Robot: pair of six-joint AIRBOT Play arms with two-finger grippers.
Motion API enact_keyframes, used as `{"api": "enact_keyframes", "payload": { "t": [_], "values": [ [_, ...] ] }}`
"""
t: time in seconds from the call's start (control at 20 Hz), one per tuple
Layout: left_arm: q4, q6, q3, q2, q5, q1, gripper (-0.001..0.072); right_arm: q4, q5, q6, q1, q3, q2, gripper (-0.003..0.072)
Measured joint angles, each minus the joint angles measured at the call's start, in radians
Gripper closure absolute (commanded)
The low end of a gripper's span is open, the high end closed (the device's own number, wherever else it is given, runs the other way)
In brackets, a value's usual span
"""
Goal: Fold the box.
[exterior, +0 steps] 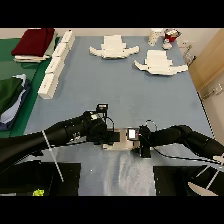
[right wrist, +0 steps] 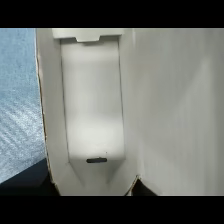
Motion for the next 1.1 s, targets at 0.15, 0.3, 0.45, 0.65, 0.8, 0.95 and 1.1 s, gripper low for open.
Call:
{"api": "enact_keyframes", "payload": {
  "t": [0.15, 0.3, 0.45, 0.65, 0.8, 0.95, 1.1],
  "values": [
    [0.006, -0.032, 0.014, -0.019, -0.016, -0.005, 0.0425, 0.0, 0.0, 0.0, 0.0, 0.0, 0.0, 0.0174],
    [0.009, -0.057, 0.019, -0.027, -0.03, -0.01, 0.0425, 0.0, 0.0, 0.0, 0.0, 0.0, 0.0, 0.0174],
    [0.015, -0.071, 0.021, -0.039, -0.034, -0.023, 0.0426, 0.0, 0.0, 0.0, 0.0, 0.0, 0.0, 0.0174],
    [0.032, -0.081, 0.022, -0.063, -0.051, -0.038, 0.0695, 0.0, -0.001, 0.003, 0.0, 0.0, 0.0, 0.0174],
    [0.039, -0.097, 0.023, -0.071, -0.047, -0.043, 0.0695, 0.0, 0.0, 0.002, 0.0, 0.0, 0.0, 0.0174],
    [0.045, -0.107, 0.024, -0.074, -0.047, -0.044, 0.0693, 0.0, 0.0, 0.001, 0.0, 0.0, 0.0, 0.0174],
    [0.047, -0.109, 0.025, -0.076, -0.034, -0.045, 0.0246, 0.0, 0.0, 0.0, 0.0, 0.0, 0.0, 0.0173]
  ]
}}
